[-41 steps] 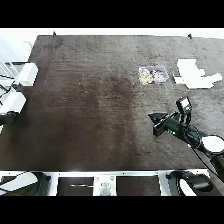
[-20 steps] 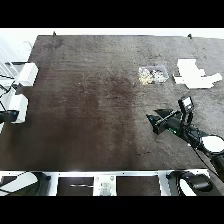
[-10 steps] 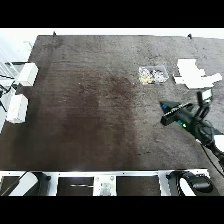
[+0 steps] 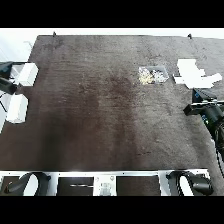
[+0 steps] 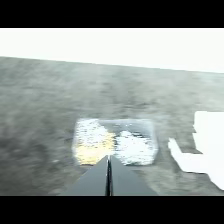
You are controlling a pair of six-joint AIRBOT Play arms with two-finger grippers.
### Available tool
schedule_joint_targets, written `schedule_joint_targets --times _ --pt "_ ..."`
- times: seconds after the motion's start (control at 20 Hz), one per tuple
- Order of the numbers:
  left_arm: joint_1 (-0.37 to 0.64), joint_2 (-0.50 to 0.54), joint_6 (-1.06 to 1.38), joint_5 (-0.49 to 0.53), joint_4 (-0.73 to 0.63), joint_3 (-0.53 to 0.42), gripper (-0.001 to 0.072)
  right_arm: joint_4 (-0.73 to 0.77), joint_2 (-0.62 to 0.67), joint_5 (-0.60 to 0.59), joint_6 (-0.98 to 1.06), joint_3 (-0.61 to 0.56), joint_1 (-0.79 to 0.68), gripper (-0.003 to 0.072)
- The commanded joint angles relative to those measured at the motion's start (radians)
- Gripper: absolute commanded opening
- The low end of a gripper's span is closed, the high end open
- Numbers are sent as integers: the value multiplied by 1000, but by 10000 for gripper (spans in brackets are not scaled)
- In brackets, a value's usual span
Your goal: Fold the box and place the chain.
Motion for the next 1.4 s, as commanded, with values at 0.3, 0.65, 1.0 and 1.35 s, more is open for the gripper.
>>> schedule_joint_targets --times 0.3,0.65,1.0,1.35 --pt "-640 80 4 504 10 -256 12 -56 10 -183 -8 -61 154 6" --pt "-762 78 -49 653 0 -384 16 -99 12 -301 -8 -153 192 9" --pt "-762 77 -98 671 -3 -419 17 -101 11 -301 -8 -196 191 10" --pt "-762 291 -50 618 -1 -436 15 -101 11 -302 -7 -224 192 10"
